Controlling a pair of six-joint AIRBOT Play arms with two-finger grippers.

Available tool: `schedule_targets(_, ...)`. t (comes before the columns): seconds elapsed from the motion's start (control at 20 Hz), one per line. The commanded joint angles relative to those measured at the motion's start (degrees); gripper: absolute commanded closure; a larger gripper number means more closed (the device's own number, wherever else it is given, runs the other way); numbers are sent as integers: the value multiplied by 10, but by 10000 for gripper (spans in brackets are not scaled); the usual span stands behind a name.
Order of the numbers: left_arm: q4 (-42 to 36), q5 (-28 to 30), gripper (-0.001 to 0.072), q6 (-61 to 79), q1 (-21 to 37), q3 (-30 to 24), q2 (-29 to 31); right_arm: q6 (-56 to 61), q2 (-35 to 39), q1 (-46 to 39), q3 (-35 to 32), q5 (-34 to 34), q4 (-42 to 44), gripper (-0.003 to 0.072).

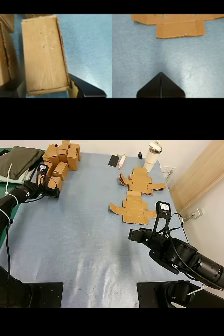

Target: Fold the box.

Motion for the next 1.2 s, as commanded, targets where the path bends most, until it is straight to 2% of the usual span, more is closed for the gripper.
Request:
schedule_targets(0.0,9,-6,-8,-1,1,2,-2,0,0,0,0,0,0,683)
schedule_targets(0.1,9,-18,-8,-1,1,2,0,0,0,0,0,0,2,683)
schedule_targets(0.2,12,-60,-8,-1,5,2,12,0,0,0,0,0,3,682)
schedule_targets(0.25,22,-92,-8,-8,10,2,21,0,0,0,0,0,3,682)
schedule_targets(0.4,120,-200,-8,-97,34,2,55,0,0,0,0,0,4,682)
schedule_targets(0.5,134,-276,0,-105,44,2,76,-7,0,0,0,0,19,682)
schedule_targets(0.55,135,-319,203,-105,45,2,87,-13,0,0,0,0,30,682)
schedule_targets(0.6,135,-366,520,-105,45,2,99,-18,-3,0,0,0,37,682)
schedule_targets(0.65,135,-397,696,-105,43,2,109,-17,-5,-1,0,0,41,682)
schedule_targets(0.75,137,-456,699,-117,37,2,127,-38,-16,-20,4,5,70,682)
schedule_targets(0.9,137,-543,703,-152,9,0,157,-190,-67,-103,28,39,205,682)
schedule_targets(1.05,137,-555,703,-190,-64,-47,212,-371,-163,-183,77,39,363,682)
schedule_targets(1.15,143,-545,704,-208,-139,-102,269,-443,-234,-200,119,36,423,682)
